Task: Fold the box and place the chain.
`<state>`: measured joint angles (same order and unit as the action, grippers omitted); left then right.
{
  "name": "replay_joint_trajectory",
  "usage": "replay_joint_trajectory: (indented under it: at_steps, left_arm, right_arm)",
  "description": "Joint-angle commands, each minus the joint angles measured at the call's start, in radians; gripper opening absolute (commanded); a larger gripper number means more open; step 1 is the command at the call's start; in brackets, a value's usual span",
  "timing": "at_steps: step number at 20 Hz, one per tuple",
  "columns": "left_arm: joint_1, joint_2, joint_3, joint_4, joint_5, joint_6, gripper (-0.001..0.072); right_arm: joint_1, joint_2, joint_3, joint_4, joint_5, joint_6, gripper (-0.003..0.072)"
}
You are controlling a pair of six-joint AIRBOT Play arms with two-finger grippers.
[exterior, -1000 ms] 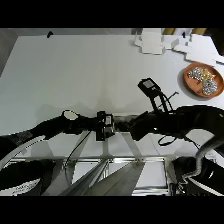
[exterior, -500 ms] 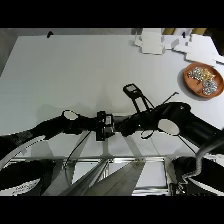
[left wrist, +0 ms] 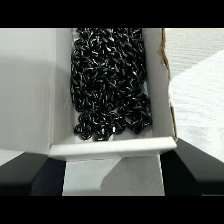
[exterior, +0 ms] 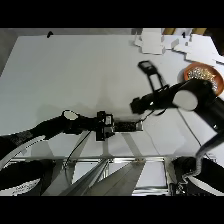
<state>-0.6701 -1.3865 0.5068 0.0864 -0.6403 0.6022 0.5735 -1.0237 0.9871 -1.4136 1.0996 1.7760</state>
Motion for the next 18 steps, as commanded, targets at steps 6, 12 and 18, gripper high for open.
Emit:
replay_joint_trajectory:
  at_steps: [6, 12, 18]
  left_arm:
    - [0.001, 0.0, 0.0, 0.0, 0.0, 0.0, 0.0275]
    - [0.001, 0.0, 0.0, 0.0, 0.0, 0.0, 0.0275]
    - [0.001, 0.0, 0.0, 0.0, 0.0, 0.0, 0.0275]
  right_arm:
    - [-0.335, -0.099, -0.016, -0.161, 0.05, -0.007, 0.0335]
    - [-0.359, -0.192, -0.118, -0.158, -0.057, -0.022, 0.0335]
    - [-0.359, -0.277, -0.148, -0.153, -0.099, -0.02, 0.0335]
